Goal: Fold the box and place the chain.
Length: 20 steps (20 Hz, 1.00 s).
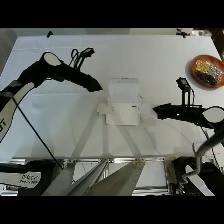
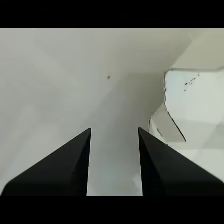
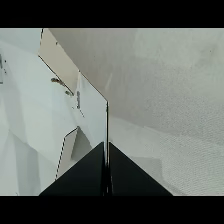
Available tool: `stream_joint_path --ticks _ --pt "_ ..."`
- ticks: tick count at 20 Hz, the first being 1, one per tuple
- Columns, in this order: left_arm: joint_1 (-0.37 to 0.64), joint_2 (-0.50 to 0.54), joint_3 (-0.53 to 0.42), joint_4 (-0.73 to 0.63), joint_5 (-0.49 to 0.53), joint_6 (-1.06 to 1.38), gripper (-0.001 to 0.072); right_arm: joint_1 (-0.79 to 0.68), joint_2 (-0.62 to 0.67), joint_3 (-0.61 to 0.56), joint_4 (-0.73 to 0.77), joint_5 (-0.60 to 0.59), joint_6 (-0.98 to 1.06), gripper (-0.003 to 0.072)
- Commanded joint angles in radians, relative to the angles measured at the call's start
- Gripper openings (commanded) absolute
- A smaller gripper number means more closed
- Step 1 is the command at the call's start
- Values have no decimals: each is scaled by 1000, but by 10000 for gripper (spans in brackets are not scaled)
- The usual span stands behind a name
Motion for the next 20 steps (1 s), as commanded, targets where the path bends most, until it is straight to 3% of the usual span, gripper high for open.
stream_joint_path --ticks 1,7,15,20 --pt "-60 -81 94 -24 -83 132 344 1 0 0 0 3 1 13" --pt "-50 -84 96 -22 -148 198 345 1 0 0 0 3 0 13" --pt "-126 -91 96 -24 -124 283 345 1 0 0 1 4 1 13" --pt "-158 -134 96 -71 -60 312 345 1 0 0 4 5 1 13"
